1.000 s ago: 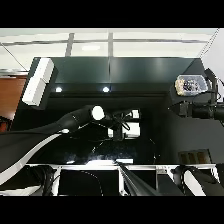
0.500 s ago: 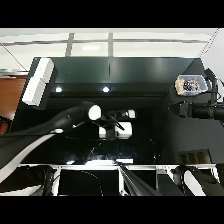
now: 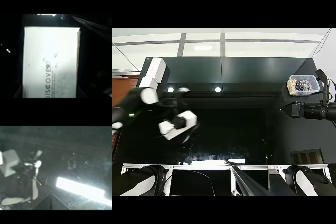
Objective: Fold the box and place the chain.
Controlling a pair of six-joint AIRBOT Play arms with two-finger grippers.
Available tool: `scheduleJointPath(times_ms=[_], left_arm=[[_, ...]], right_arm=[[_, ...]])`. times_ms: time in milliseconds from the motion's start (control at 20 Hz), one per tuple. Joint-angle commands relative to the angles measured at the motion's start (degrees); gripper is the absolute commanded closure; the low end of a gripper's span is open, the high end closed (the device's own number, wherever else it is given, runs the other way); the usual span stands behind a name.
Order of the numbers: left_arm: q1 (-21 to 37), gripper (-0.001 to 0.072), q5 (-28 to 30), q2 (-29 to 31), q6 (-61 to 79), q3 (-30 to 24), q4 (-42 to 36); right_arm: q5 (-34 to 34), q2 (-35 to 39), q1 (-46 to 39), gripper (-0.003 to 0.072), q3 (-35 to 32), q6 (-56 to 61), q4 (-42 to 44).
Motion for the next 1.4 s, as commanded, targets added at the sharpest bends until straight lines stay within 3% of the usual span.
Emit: scheduleJointPath(times_ms=[0, 200, 400, 600, 950, 1250, 1300, 1350], left_arm=[[19.0, 0.0480, -3.0, 4.3, -3.1, -3.5, 2.1], [34.4, 0.0479, 0.1, 4.6, -0.8, -3.2, 1.9], [41.7, 0.0479, 9.0, 4.6, 6.1, -3.2, 0.9], [41.9, 0.0480, 16.6, 3.7, 21.0, -3.2, -6.8], [41.5, 0.0480, 27.1, -2.7, 22.0, -3.2, -8.4], [37.4, 0.0475, 36.3, -6.4, 21.9, -3.2, -9.5], [36.9, 0.0374, 36.8, -6.3, 21.9, -3.2, -9.5], [36.5, 0.0046, 37.4, -5.9, 21.9, -3.2, -9.2]], right_arm=[[0.1, 0.0, 0.0, 0.0674, 0.0, 0.0, 0.0], [0.0, 0.0, 0.0, 0.0674, 0.0, 0.0, 0.0], [-0.3, 0.0, 0.0, 0.0674, 0.0, 0.0, 0.1], [-1.5, 0.0, 0.0, 0.0674, 0.0, 0.1, 0.2], [-1.9, 0.0, 0.0, 0.0674, 0.0, 0.4, 0.2], [-3.8, 0.0, 0.0, 0.0674, 0.0, 1.1, 0.2], [-3.8, 0.0, 0.0, 0.0674, 0.0, 1.3, 0.2], [-3.8, 0.0, 0.0, 0.0674, 0.0, 1.3, 0.2]])
